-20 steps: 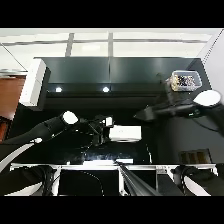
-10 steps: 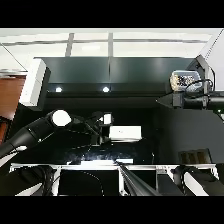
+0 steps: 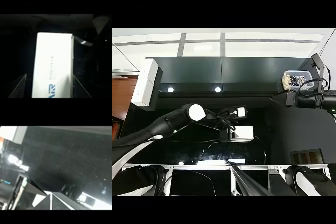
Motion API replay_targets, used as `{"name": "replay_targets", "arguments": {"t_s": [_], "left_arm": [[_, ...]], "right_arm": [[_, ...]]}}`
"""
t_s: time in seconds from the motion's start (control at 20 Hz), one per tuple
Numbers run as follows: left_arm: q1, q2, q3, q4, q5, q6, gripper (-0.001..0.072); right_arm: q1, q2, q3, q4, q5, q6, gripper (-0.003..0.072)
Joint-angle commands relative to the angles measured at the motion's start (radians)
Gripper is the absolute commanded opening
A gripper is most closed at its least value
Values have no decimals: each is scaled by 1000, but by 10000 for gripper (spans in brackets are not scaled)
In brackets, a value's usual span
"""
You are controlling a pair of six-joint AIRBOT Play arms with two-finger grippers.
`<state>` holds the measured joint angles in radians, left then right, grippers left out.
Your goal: Fold the box and place the chain.
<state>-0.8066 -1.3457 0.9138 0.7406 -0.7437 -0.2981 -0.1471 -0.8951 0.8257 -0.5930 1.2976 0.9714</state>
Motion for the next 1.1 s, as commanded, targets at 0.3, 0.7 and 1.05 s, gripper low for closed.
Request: {"name": "replay_targets", "arguments": {"t_s": [0.3,0.7,1.05], "left_arm": [[-29,-57,32,63,7,-103,709],[-29,-57,32,64,-24,-103,709],[-30,-69,32,71,-23,-103,709]], "right_arm": [[0,1,0,-40,-27,-4,46],[0,1,0,-40,-27,-3,46],[0,1,0,-40,-27,-3,46]]}}
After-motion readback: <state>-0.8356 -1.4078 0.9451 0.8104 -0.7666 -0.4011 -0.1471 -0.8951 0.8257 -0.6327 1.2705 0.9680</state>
